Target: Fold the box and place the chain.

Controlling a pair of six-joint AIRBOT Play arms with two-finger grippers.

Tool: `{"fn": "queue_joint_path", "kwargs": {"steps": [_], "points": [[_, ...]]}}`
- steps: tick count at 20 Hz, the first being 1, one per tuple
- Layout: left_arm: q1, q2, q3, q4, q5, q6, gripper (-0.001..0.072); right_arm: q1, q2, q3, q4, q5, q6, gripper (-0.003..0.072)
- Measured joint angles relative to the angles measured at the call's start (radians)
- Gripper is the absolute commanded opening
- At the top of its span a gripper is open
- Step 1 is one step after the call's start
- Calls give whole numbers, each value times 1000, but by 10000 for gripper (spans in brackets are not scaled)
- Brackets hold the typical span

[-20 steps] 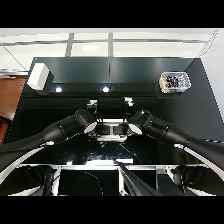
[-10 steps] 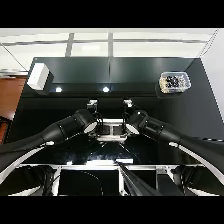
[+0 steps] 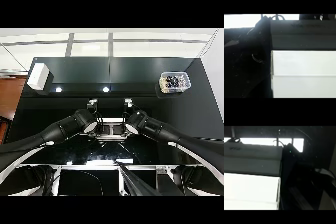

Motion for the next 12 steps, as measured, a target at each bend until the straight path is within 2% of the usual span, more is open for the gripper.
{"fn": "queue_joint_path", "kwargs": {"steps": [1, 4, 5, 6, 7, 12], "points": [[0, 0, 0, 0, 0, 0, 31, 0, -1, 0, 0, 2, 0, 21], [0, 0, 0, -4, 0, -3, 31, 0, -1, 0, 0, 3, 5, 16], [0, 0, 0, -4, 0, -3, 31, 0, -1, 0, 1, 3, 3, 90], [0, 0, 0, -2, 0, -1, 31, 0, -1, 0, 1, 2, 0, 360], [0, 0, 0, -2, 0, 1, 31, 0, 0, 0, 5, 0, -1, 437], [0, 0, 0, -2, -2, 0, 31, -6, 62, 0, 5, 22, -31, 437]]}}
